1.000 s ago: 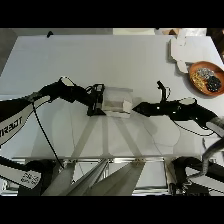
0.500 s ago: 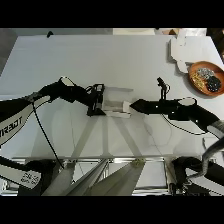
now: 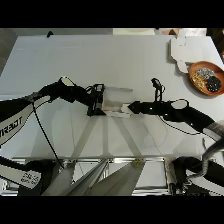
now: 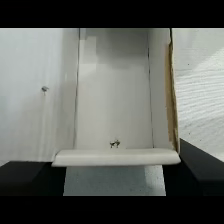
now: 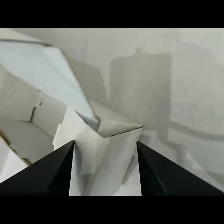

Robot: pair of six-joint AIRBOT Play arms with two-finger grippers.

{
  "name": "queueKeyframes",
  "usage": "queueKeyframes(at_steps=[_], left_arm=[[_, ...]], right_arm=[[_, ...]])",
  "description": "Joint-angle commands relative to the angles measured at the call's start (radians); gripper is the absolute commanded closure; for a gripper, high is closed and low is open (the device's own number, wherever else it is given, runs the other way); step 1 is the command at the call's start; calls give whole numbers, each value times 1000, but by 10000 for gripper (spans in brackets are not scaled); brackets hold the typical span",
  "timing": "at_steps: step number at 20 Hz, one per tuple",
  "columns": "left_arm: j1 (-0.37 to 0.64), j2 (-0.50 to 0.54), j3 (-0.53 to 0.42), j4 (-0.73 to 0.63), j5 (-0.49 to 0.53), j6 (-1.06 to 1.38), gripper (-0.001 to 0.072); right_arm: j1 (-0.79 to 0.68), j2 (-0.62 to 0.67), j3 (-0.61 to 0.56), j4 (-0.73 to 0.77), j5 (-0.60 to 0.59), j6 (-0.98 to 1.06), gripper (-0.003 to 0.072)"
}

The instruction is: Fold the box and place the chain.

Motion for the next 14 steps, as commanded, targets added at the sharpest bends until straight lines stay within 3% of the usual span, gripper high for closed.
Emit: queueKeyframes(at_steps=[1, 5, 8, 10, 14], left_arm=[[0, -1, 0, 0, 0, 0, 329], [0, -1, 0, 0, 0, 0, 329], [0, -1, 0, 0, 0, 0, 329], [0, -1, 0, 0, 0, 0, 329], [0, -1, 0, 0, 0, 0, 329]], right_arm=[[6, 1, 2, -31, -42, 1, 247], [6, 5, 6, -31, -25, 5, 248], [16, 5, 38, -51, 14, 134, 249], [45, 5, 72, -170, 14, 210, 254], [90, 5, 110, -518, 18, 567, 254]])
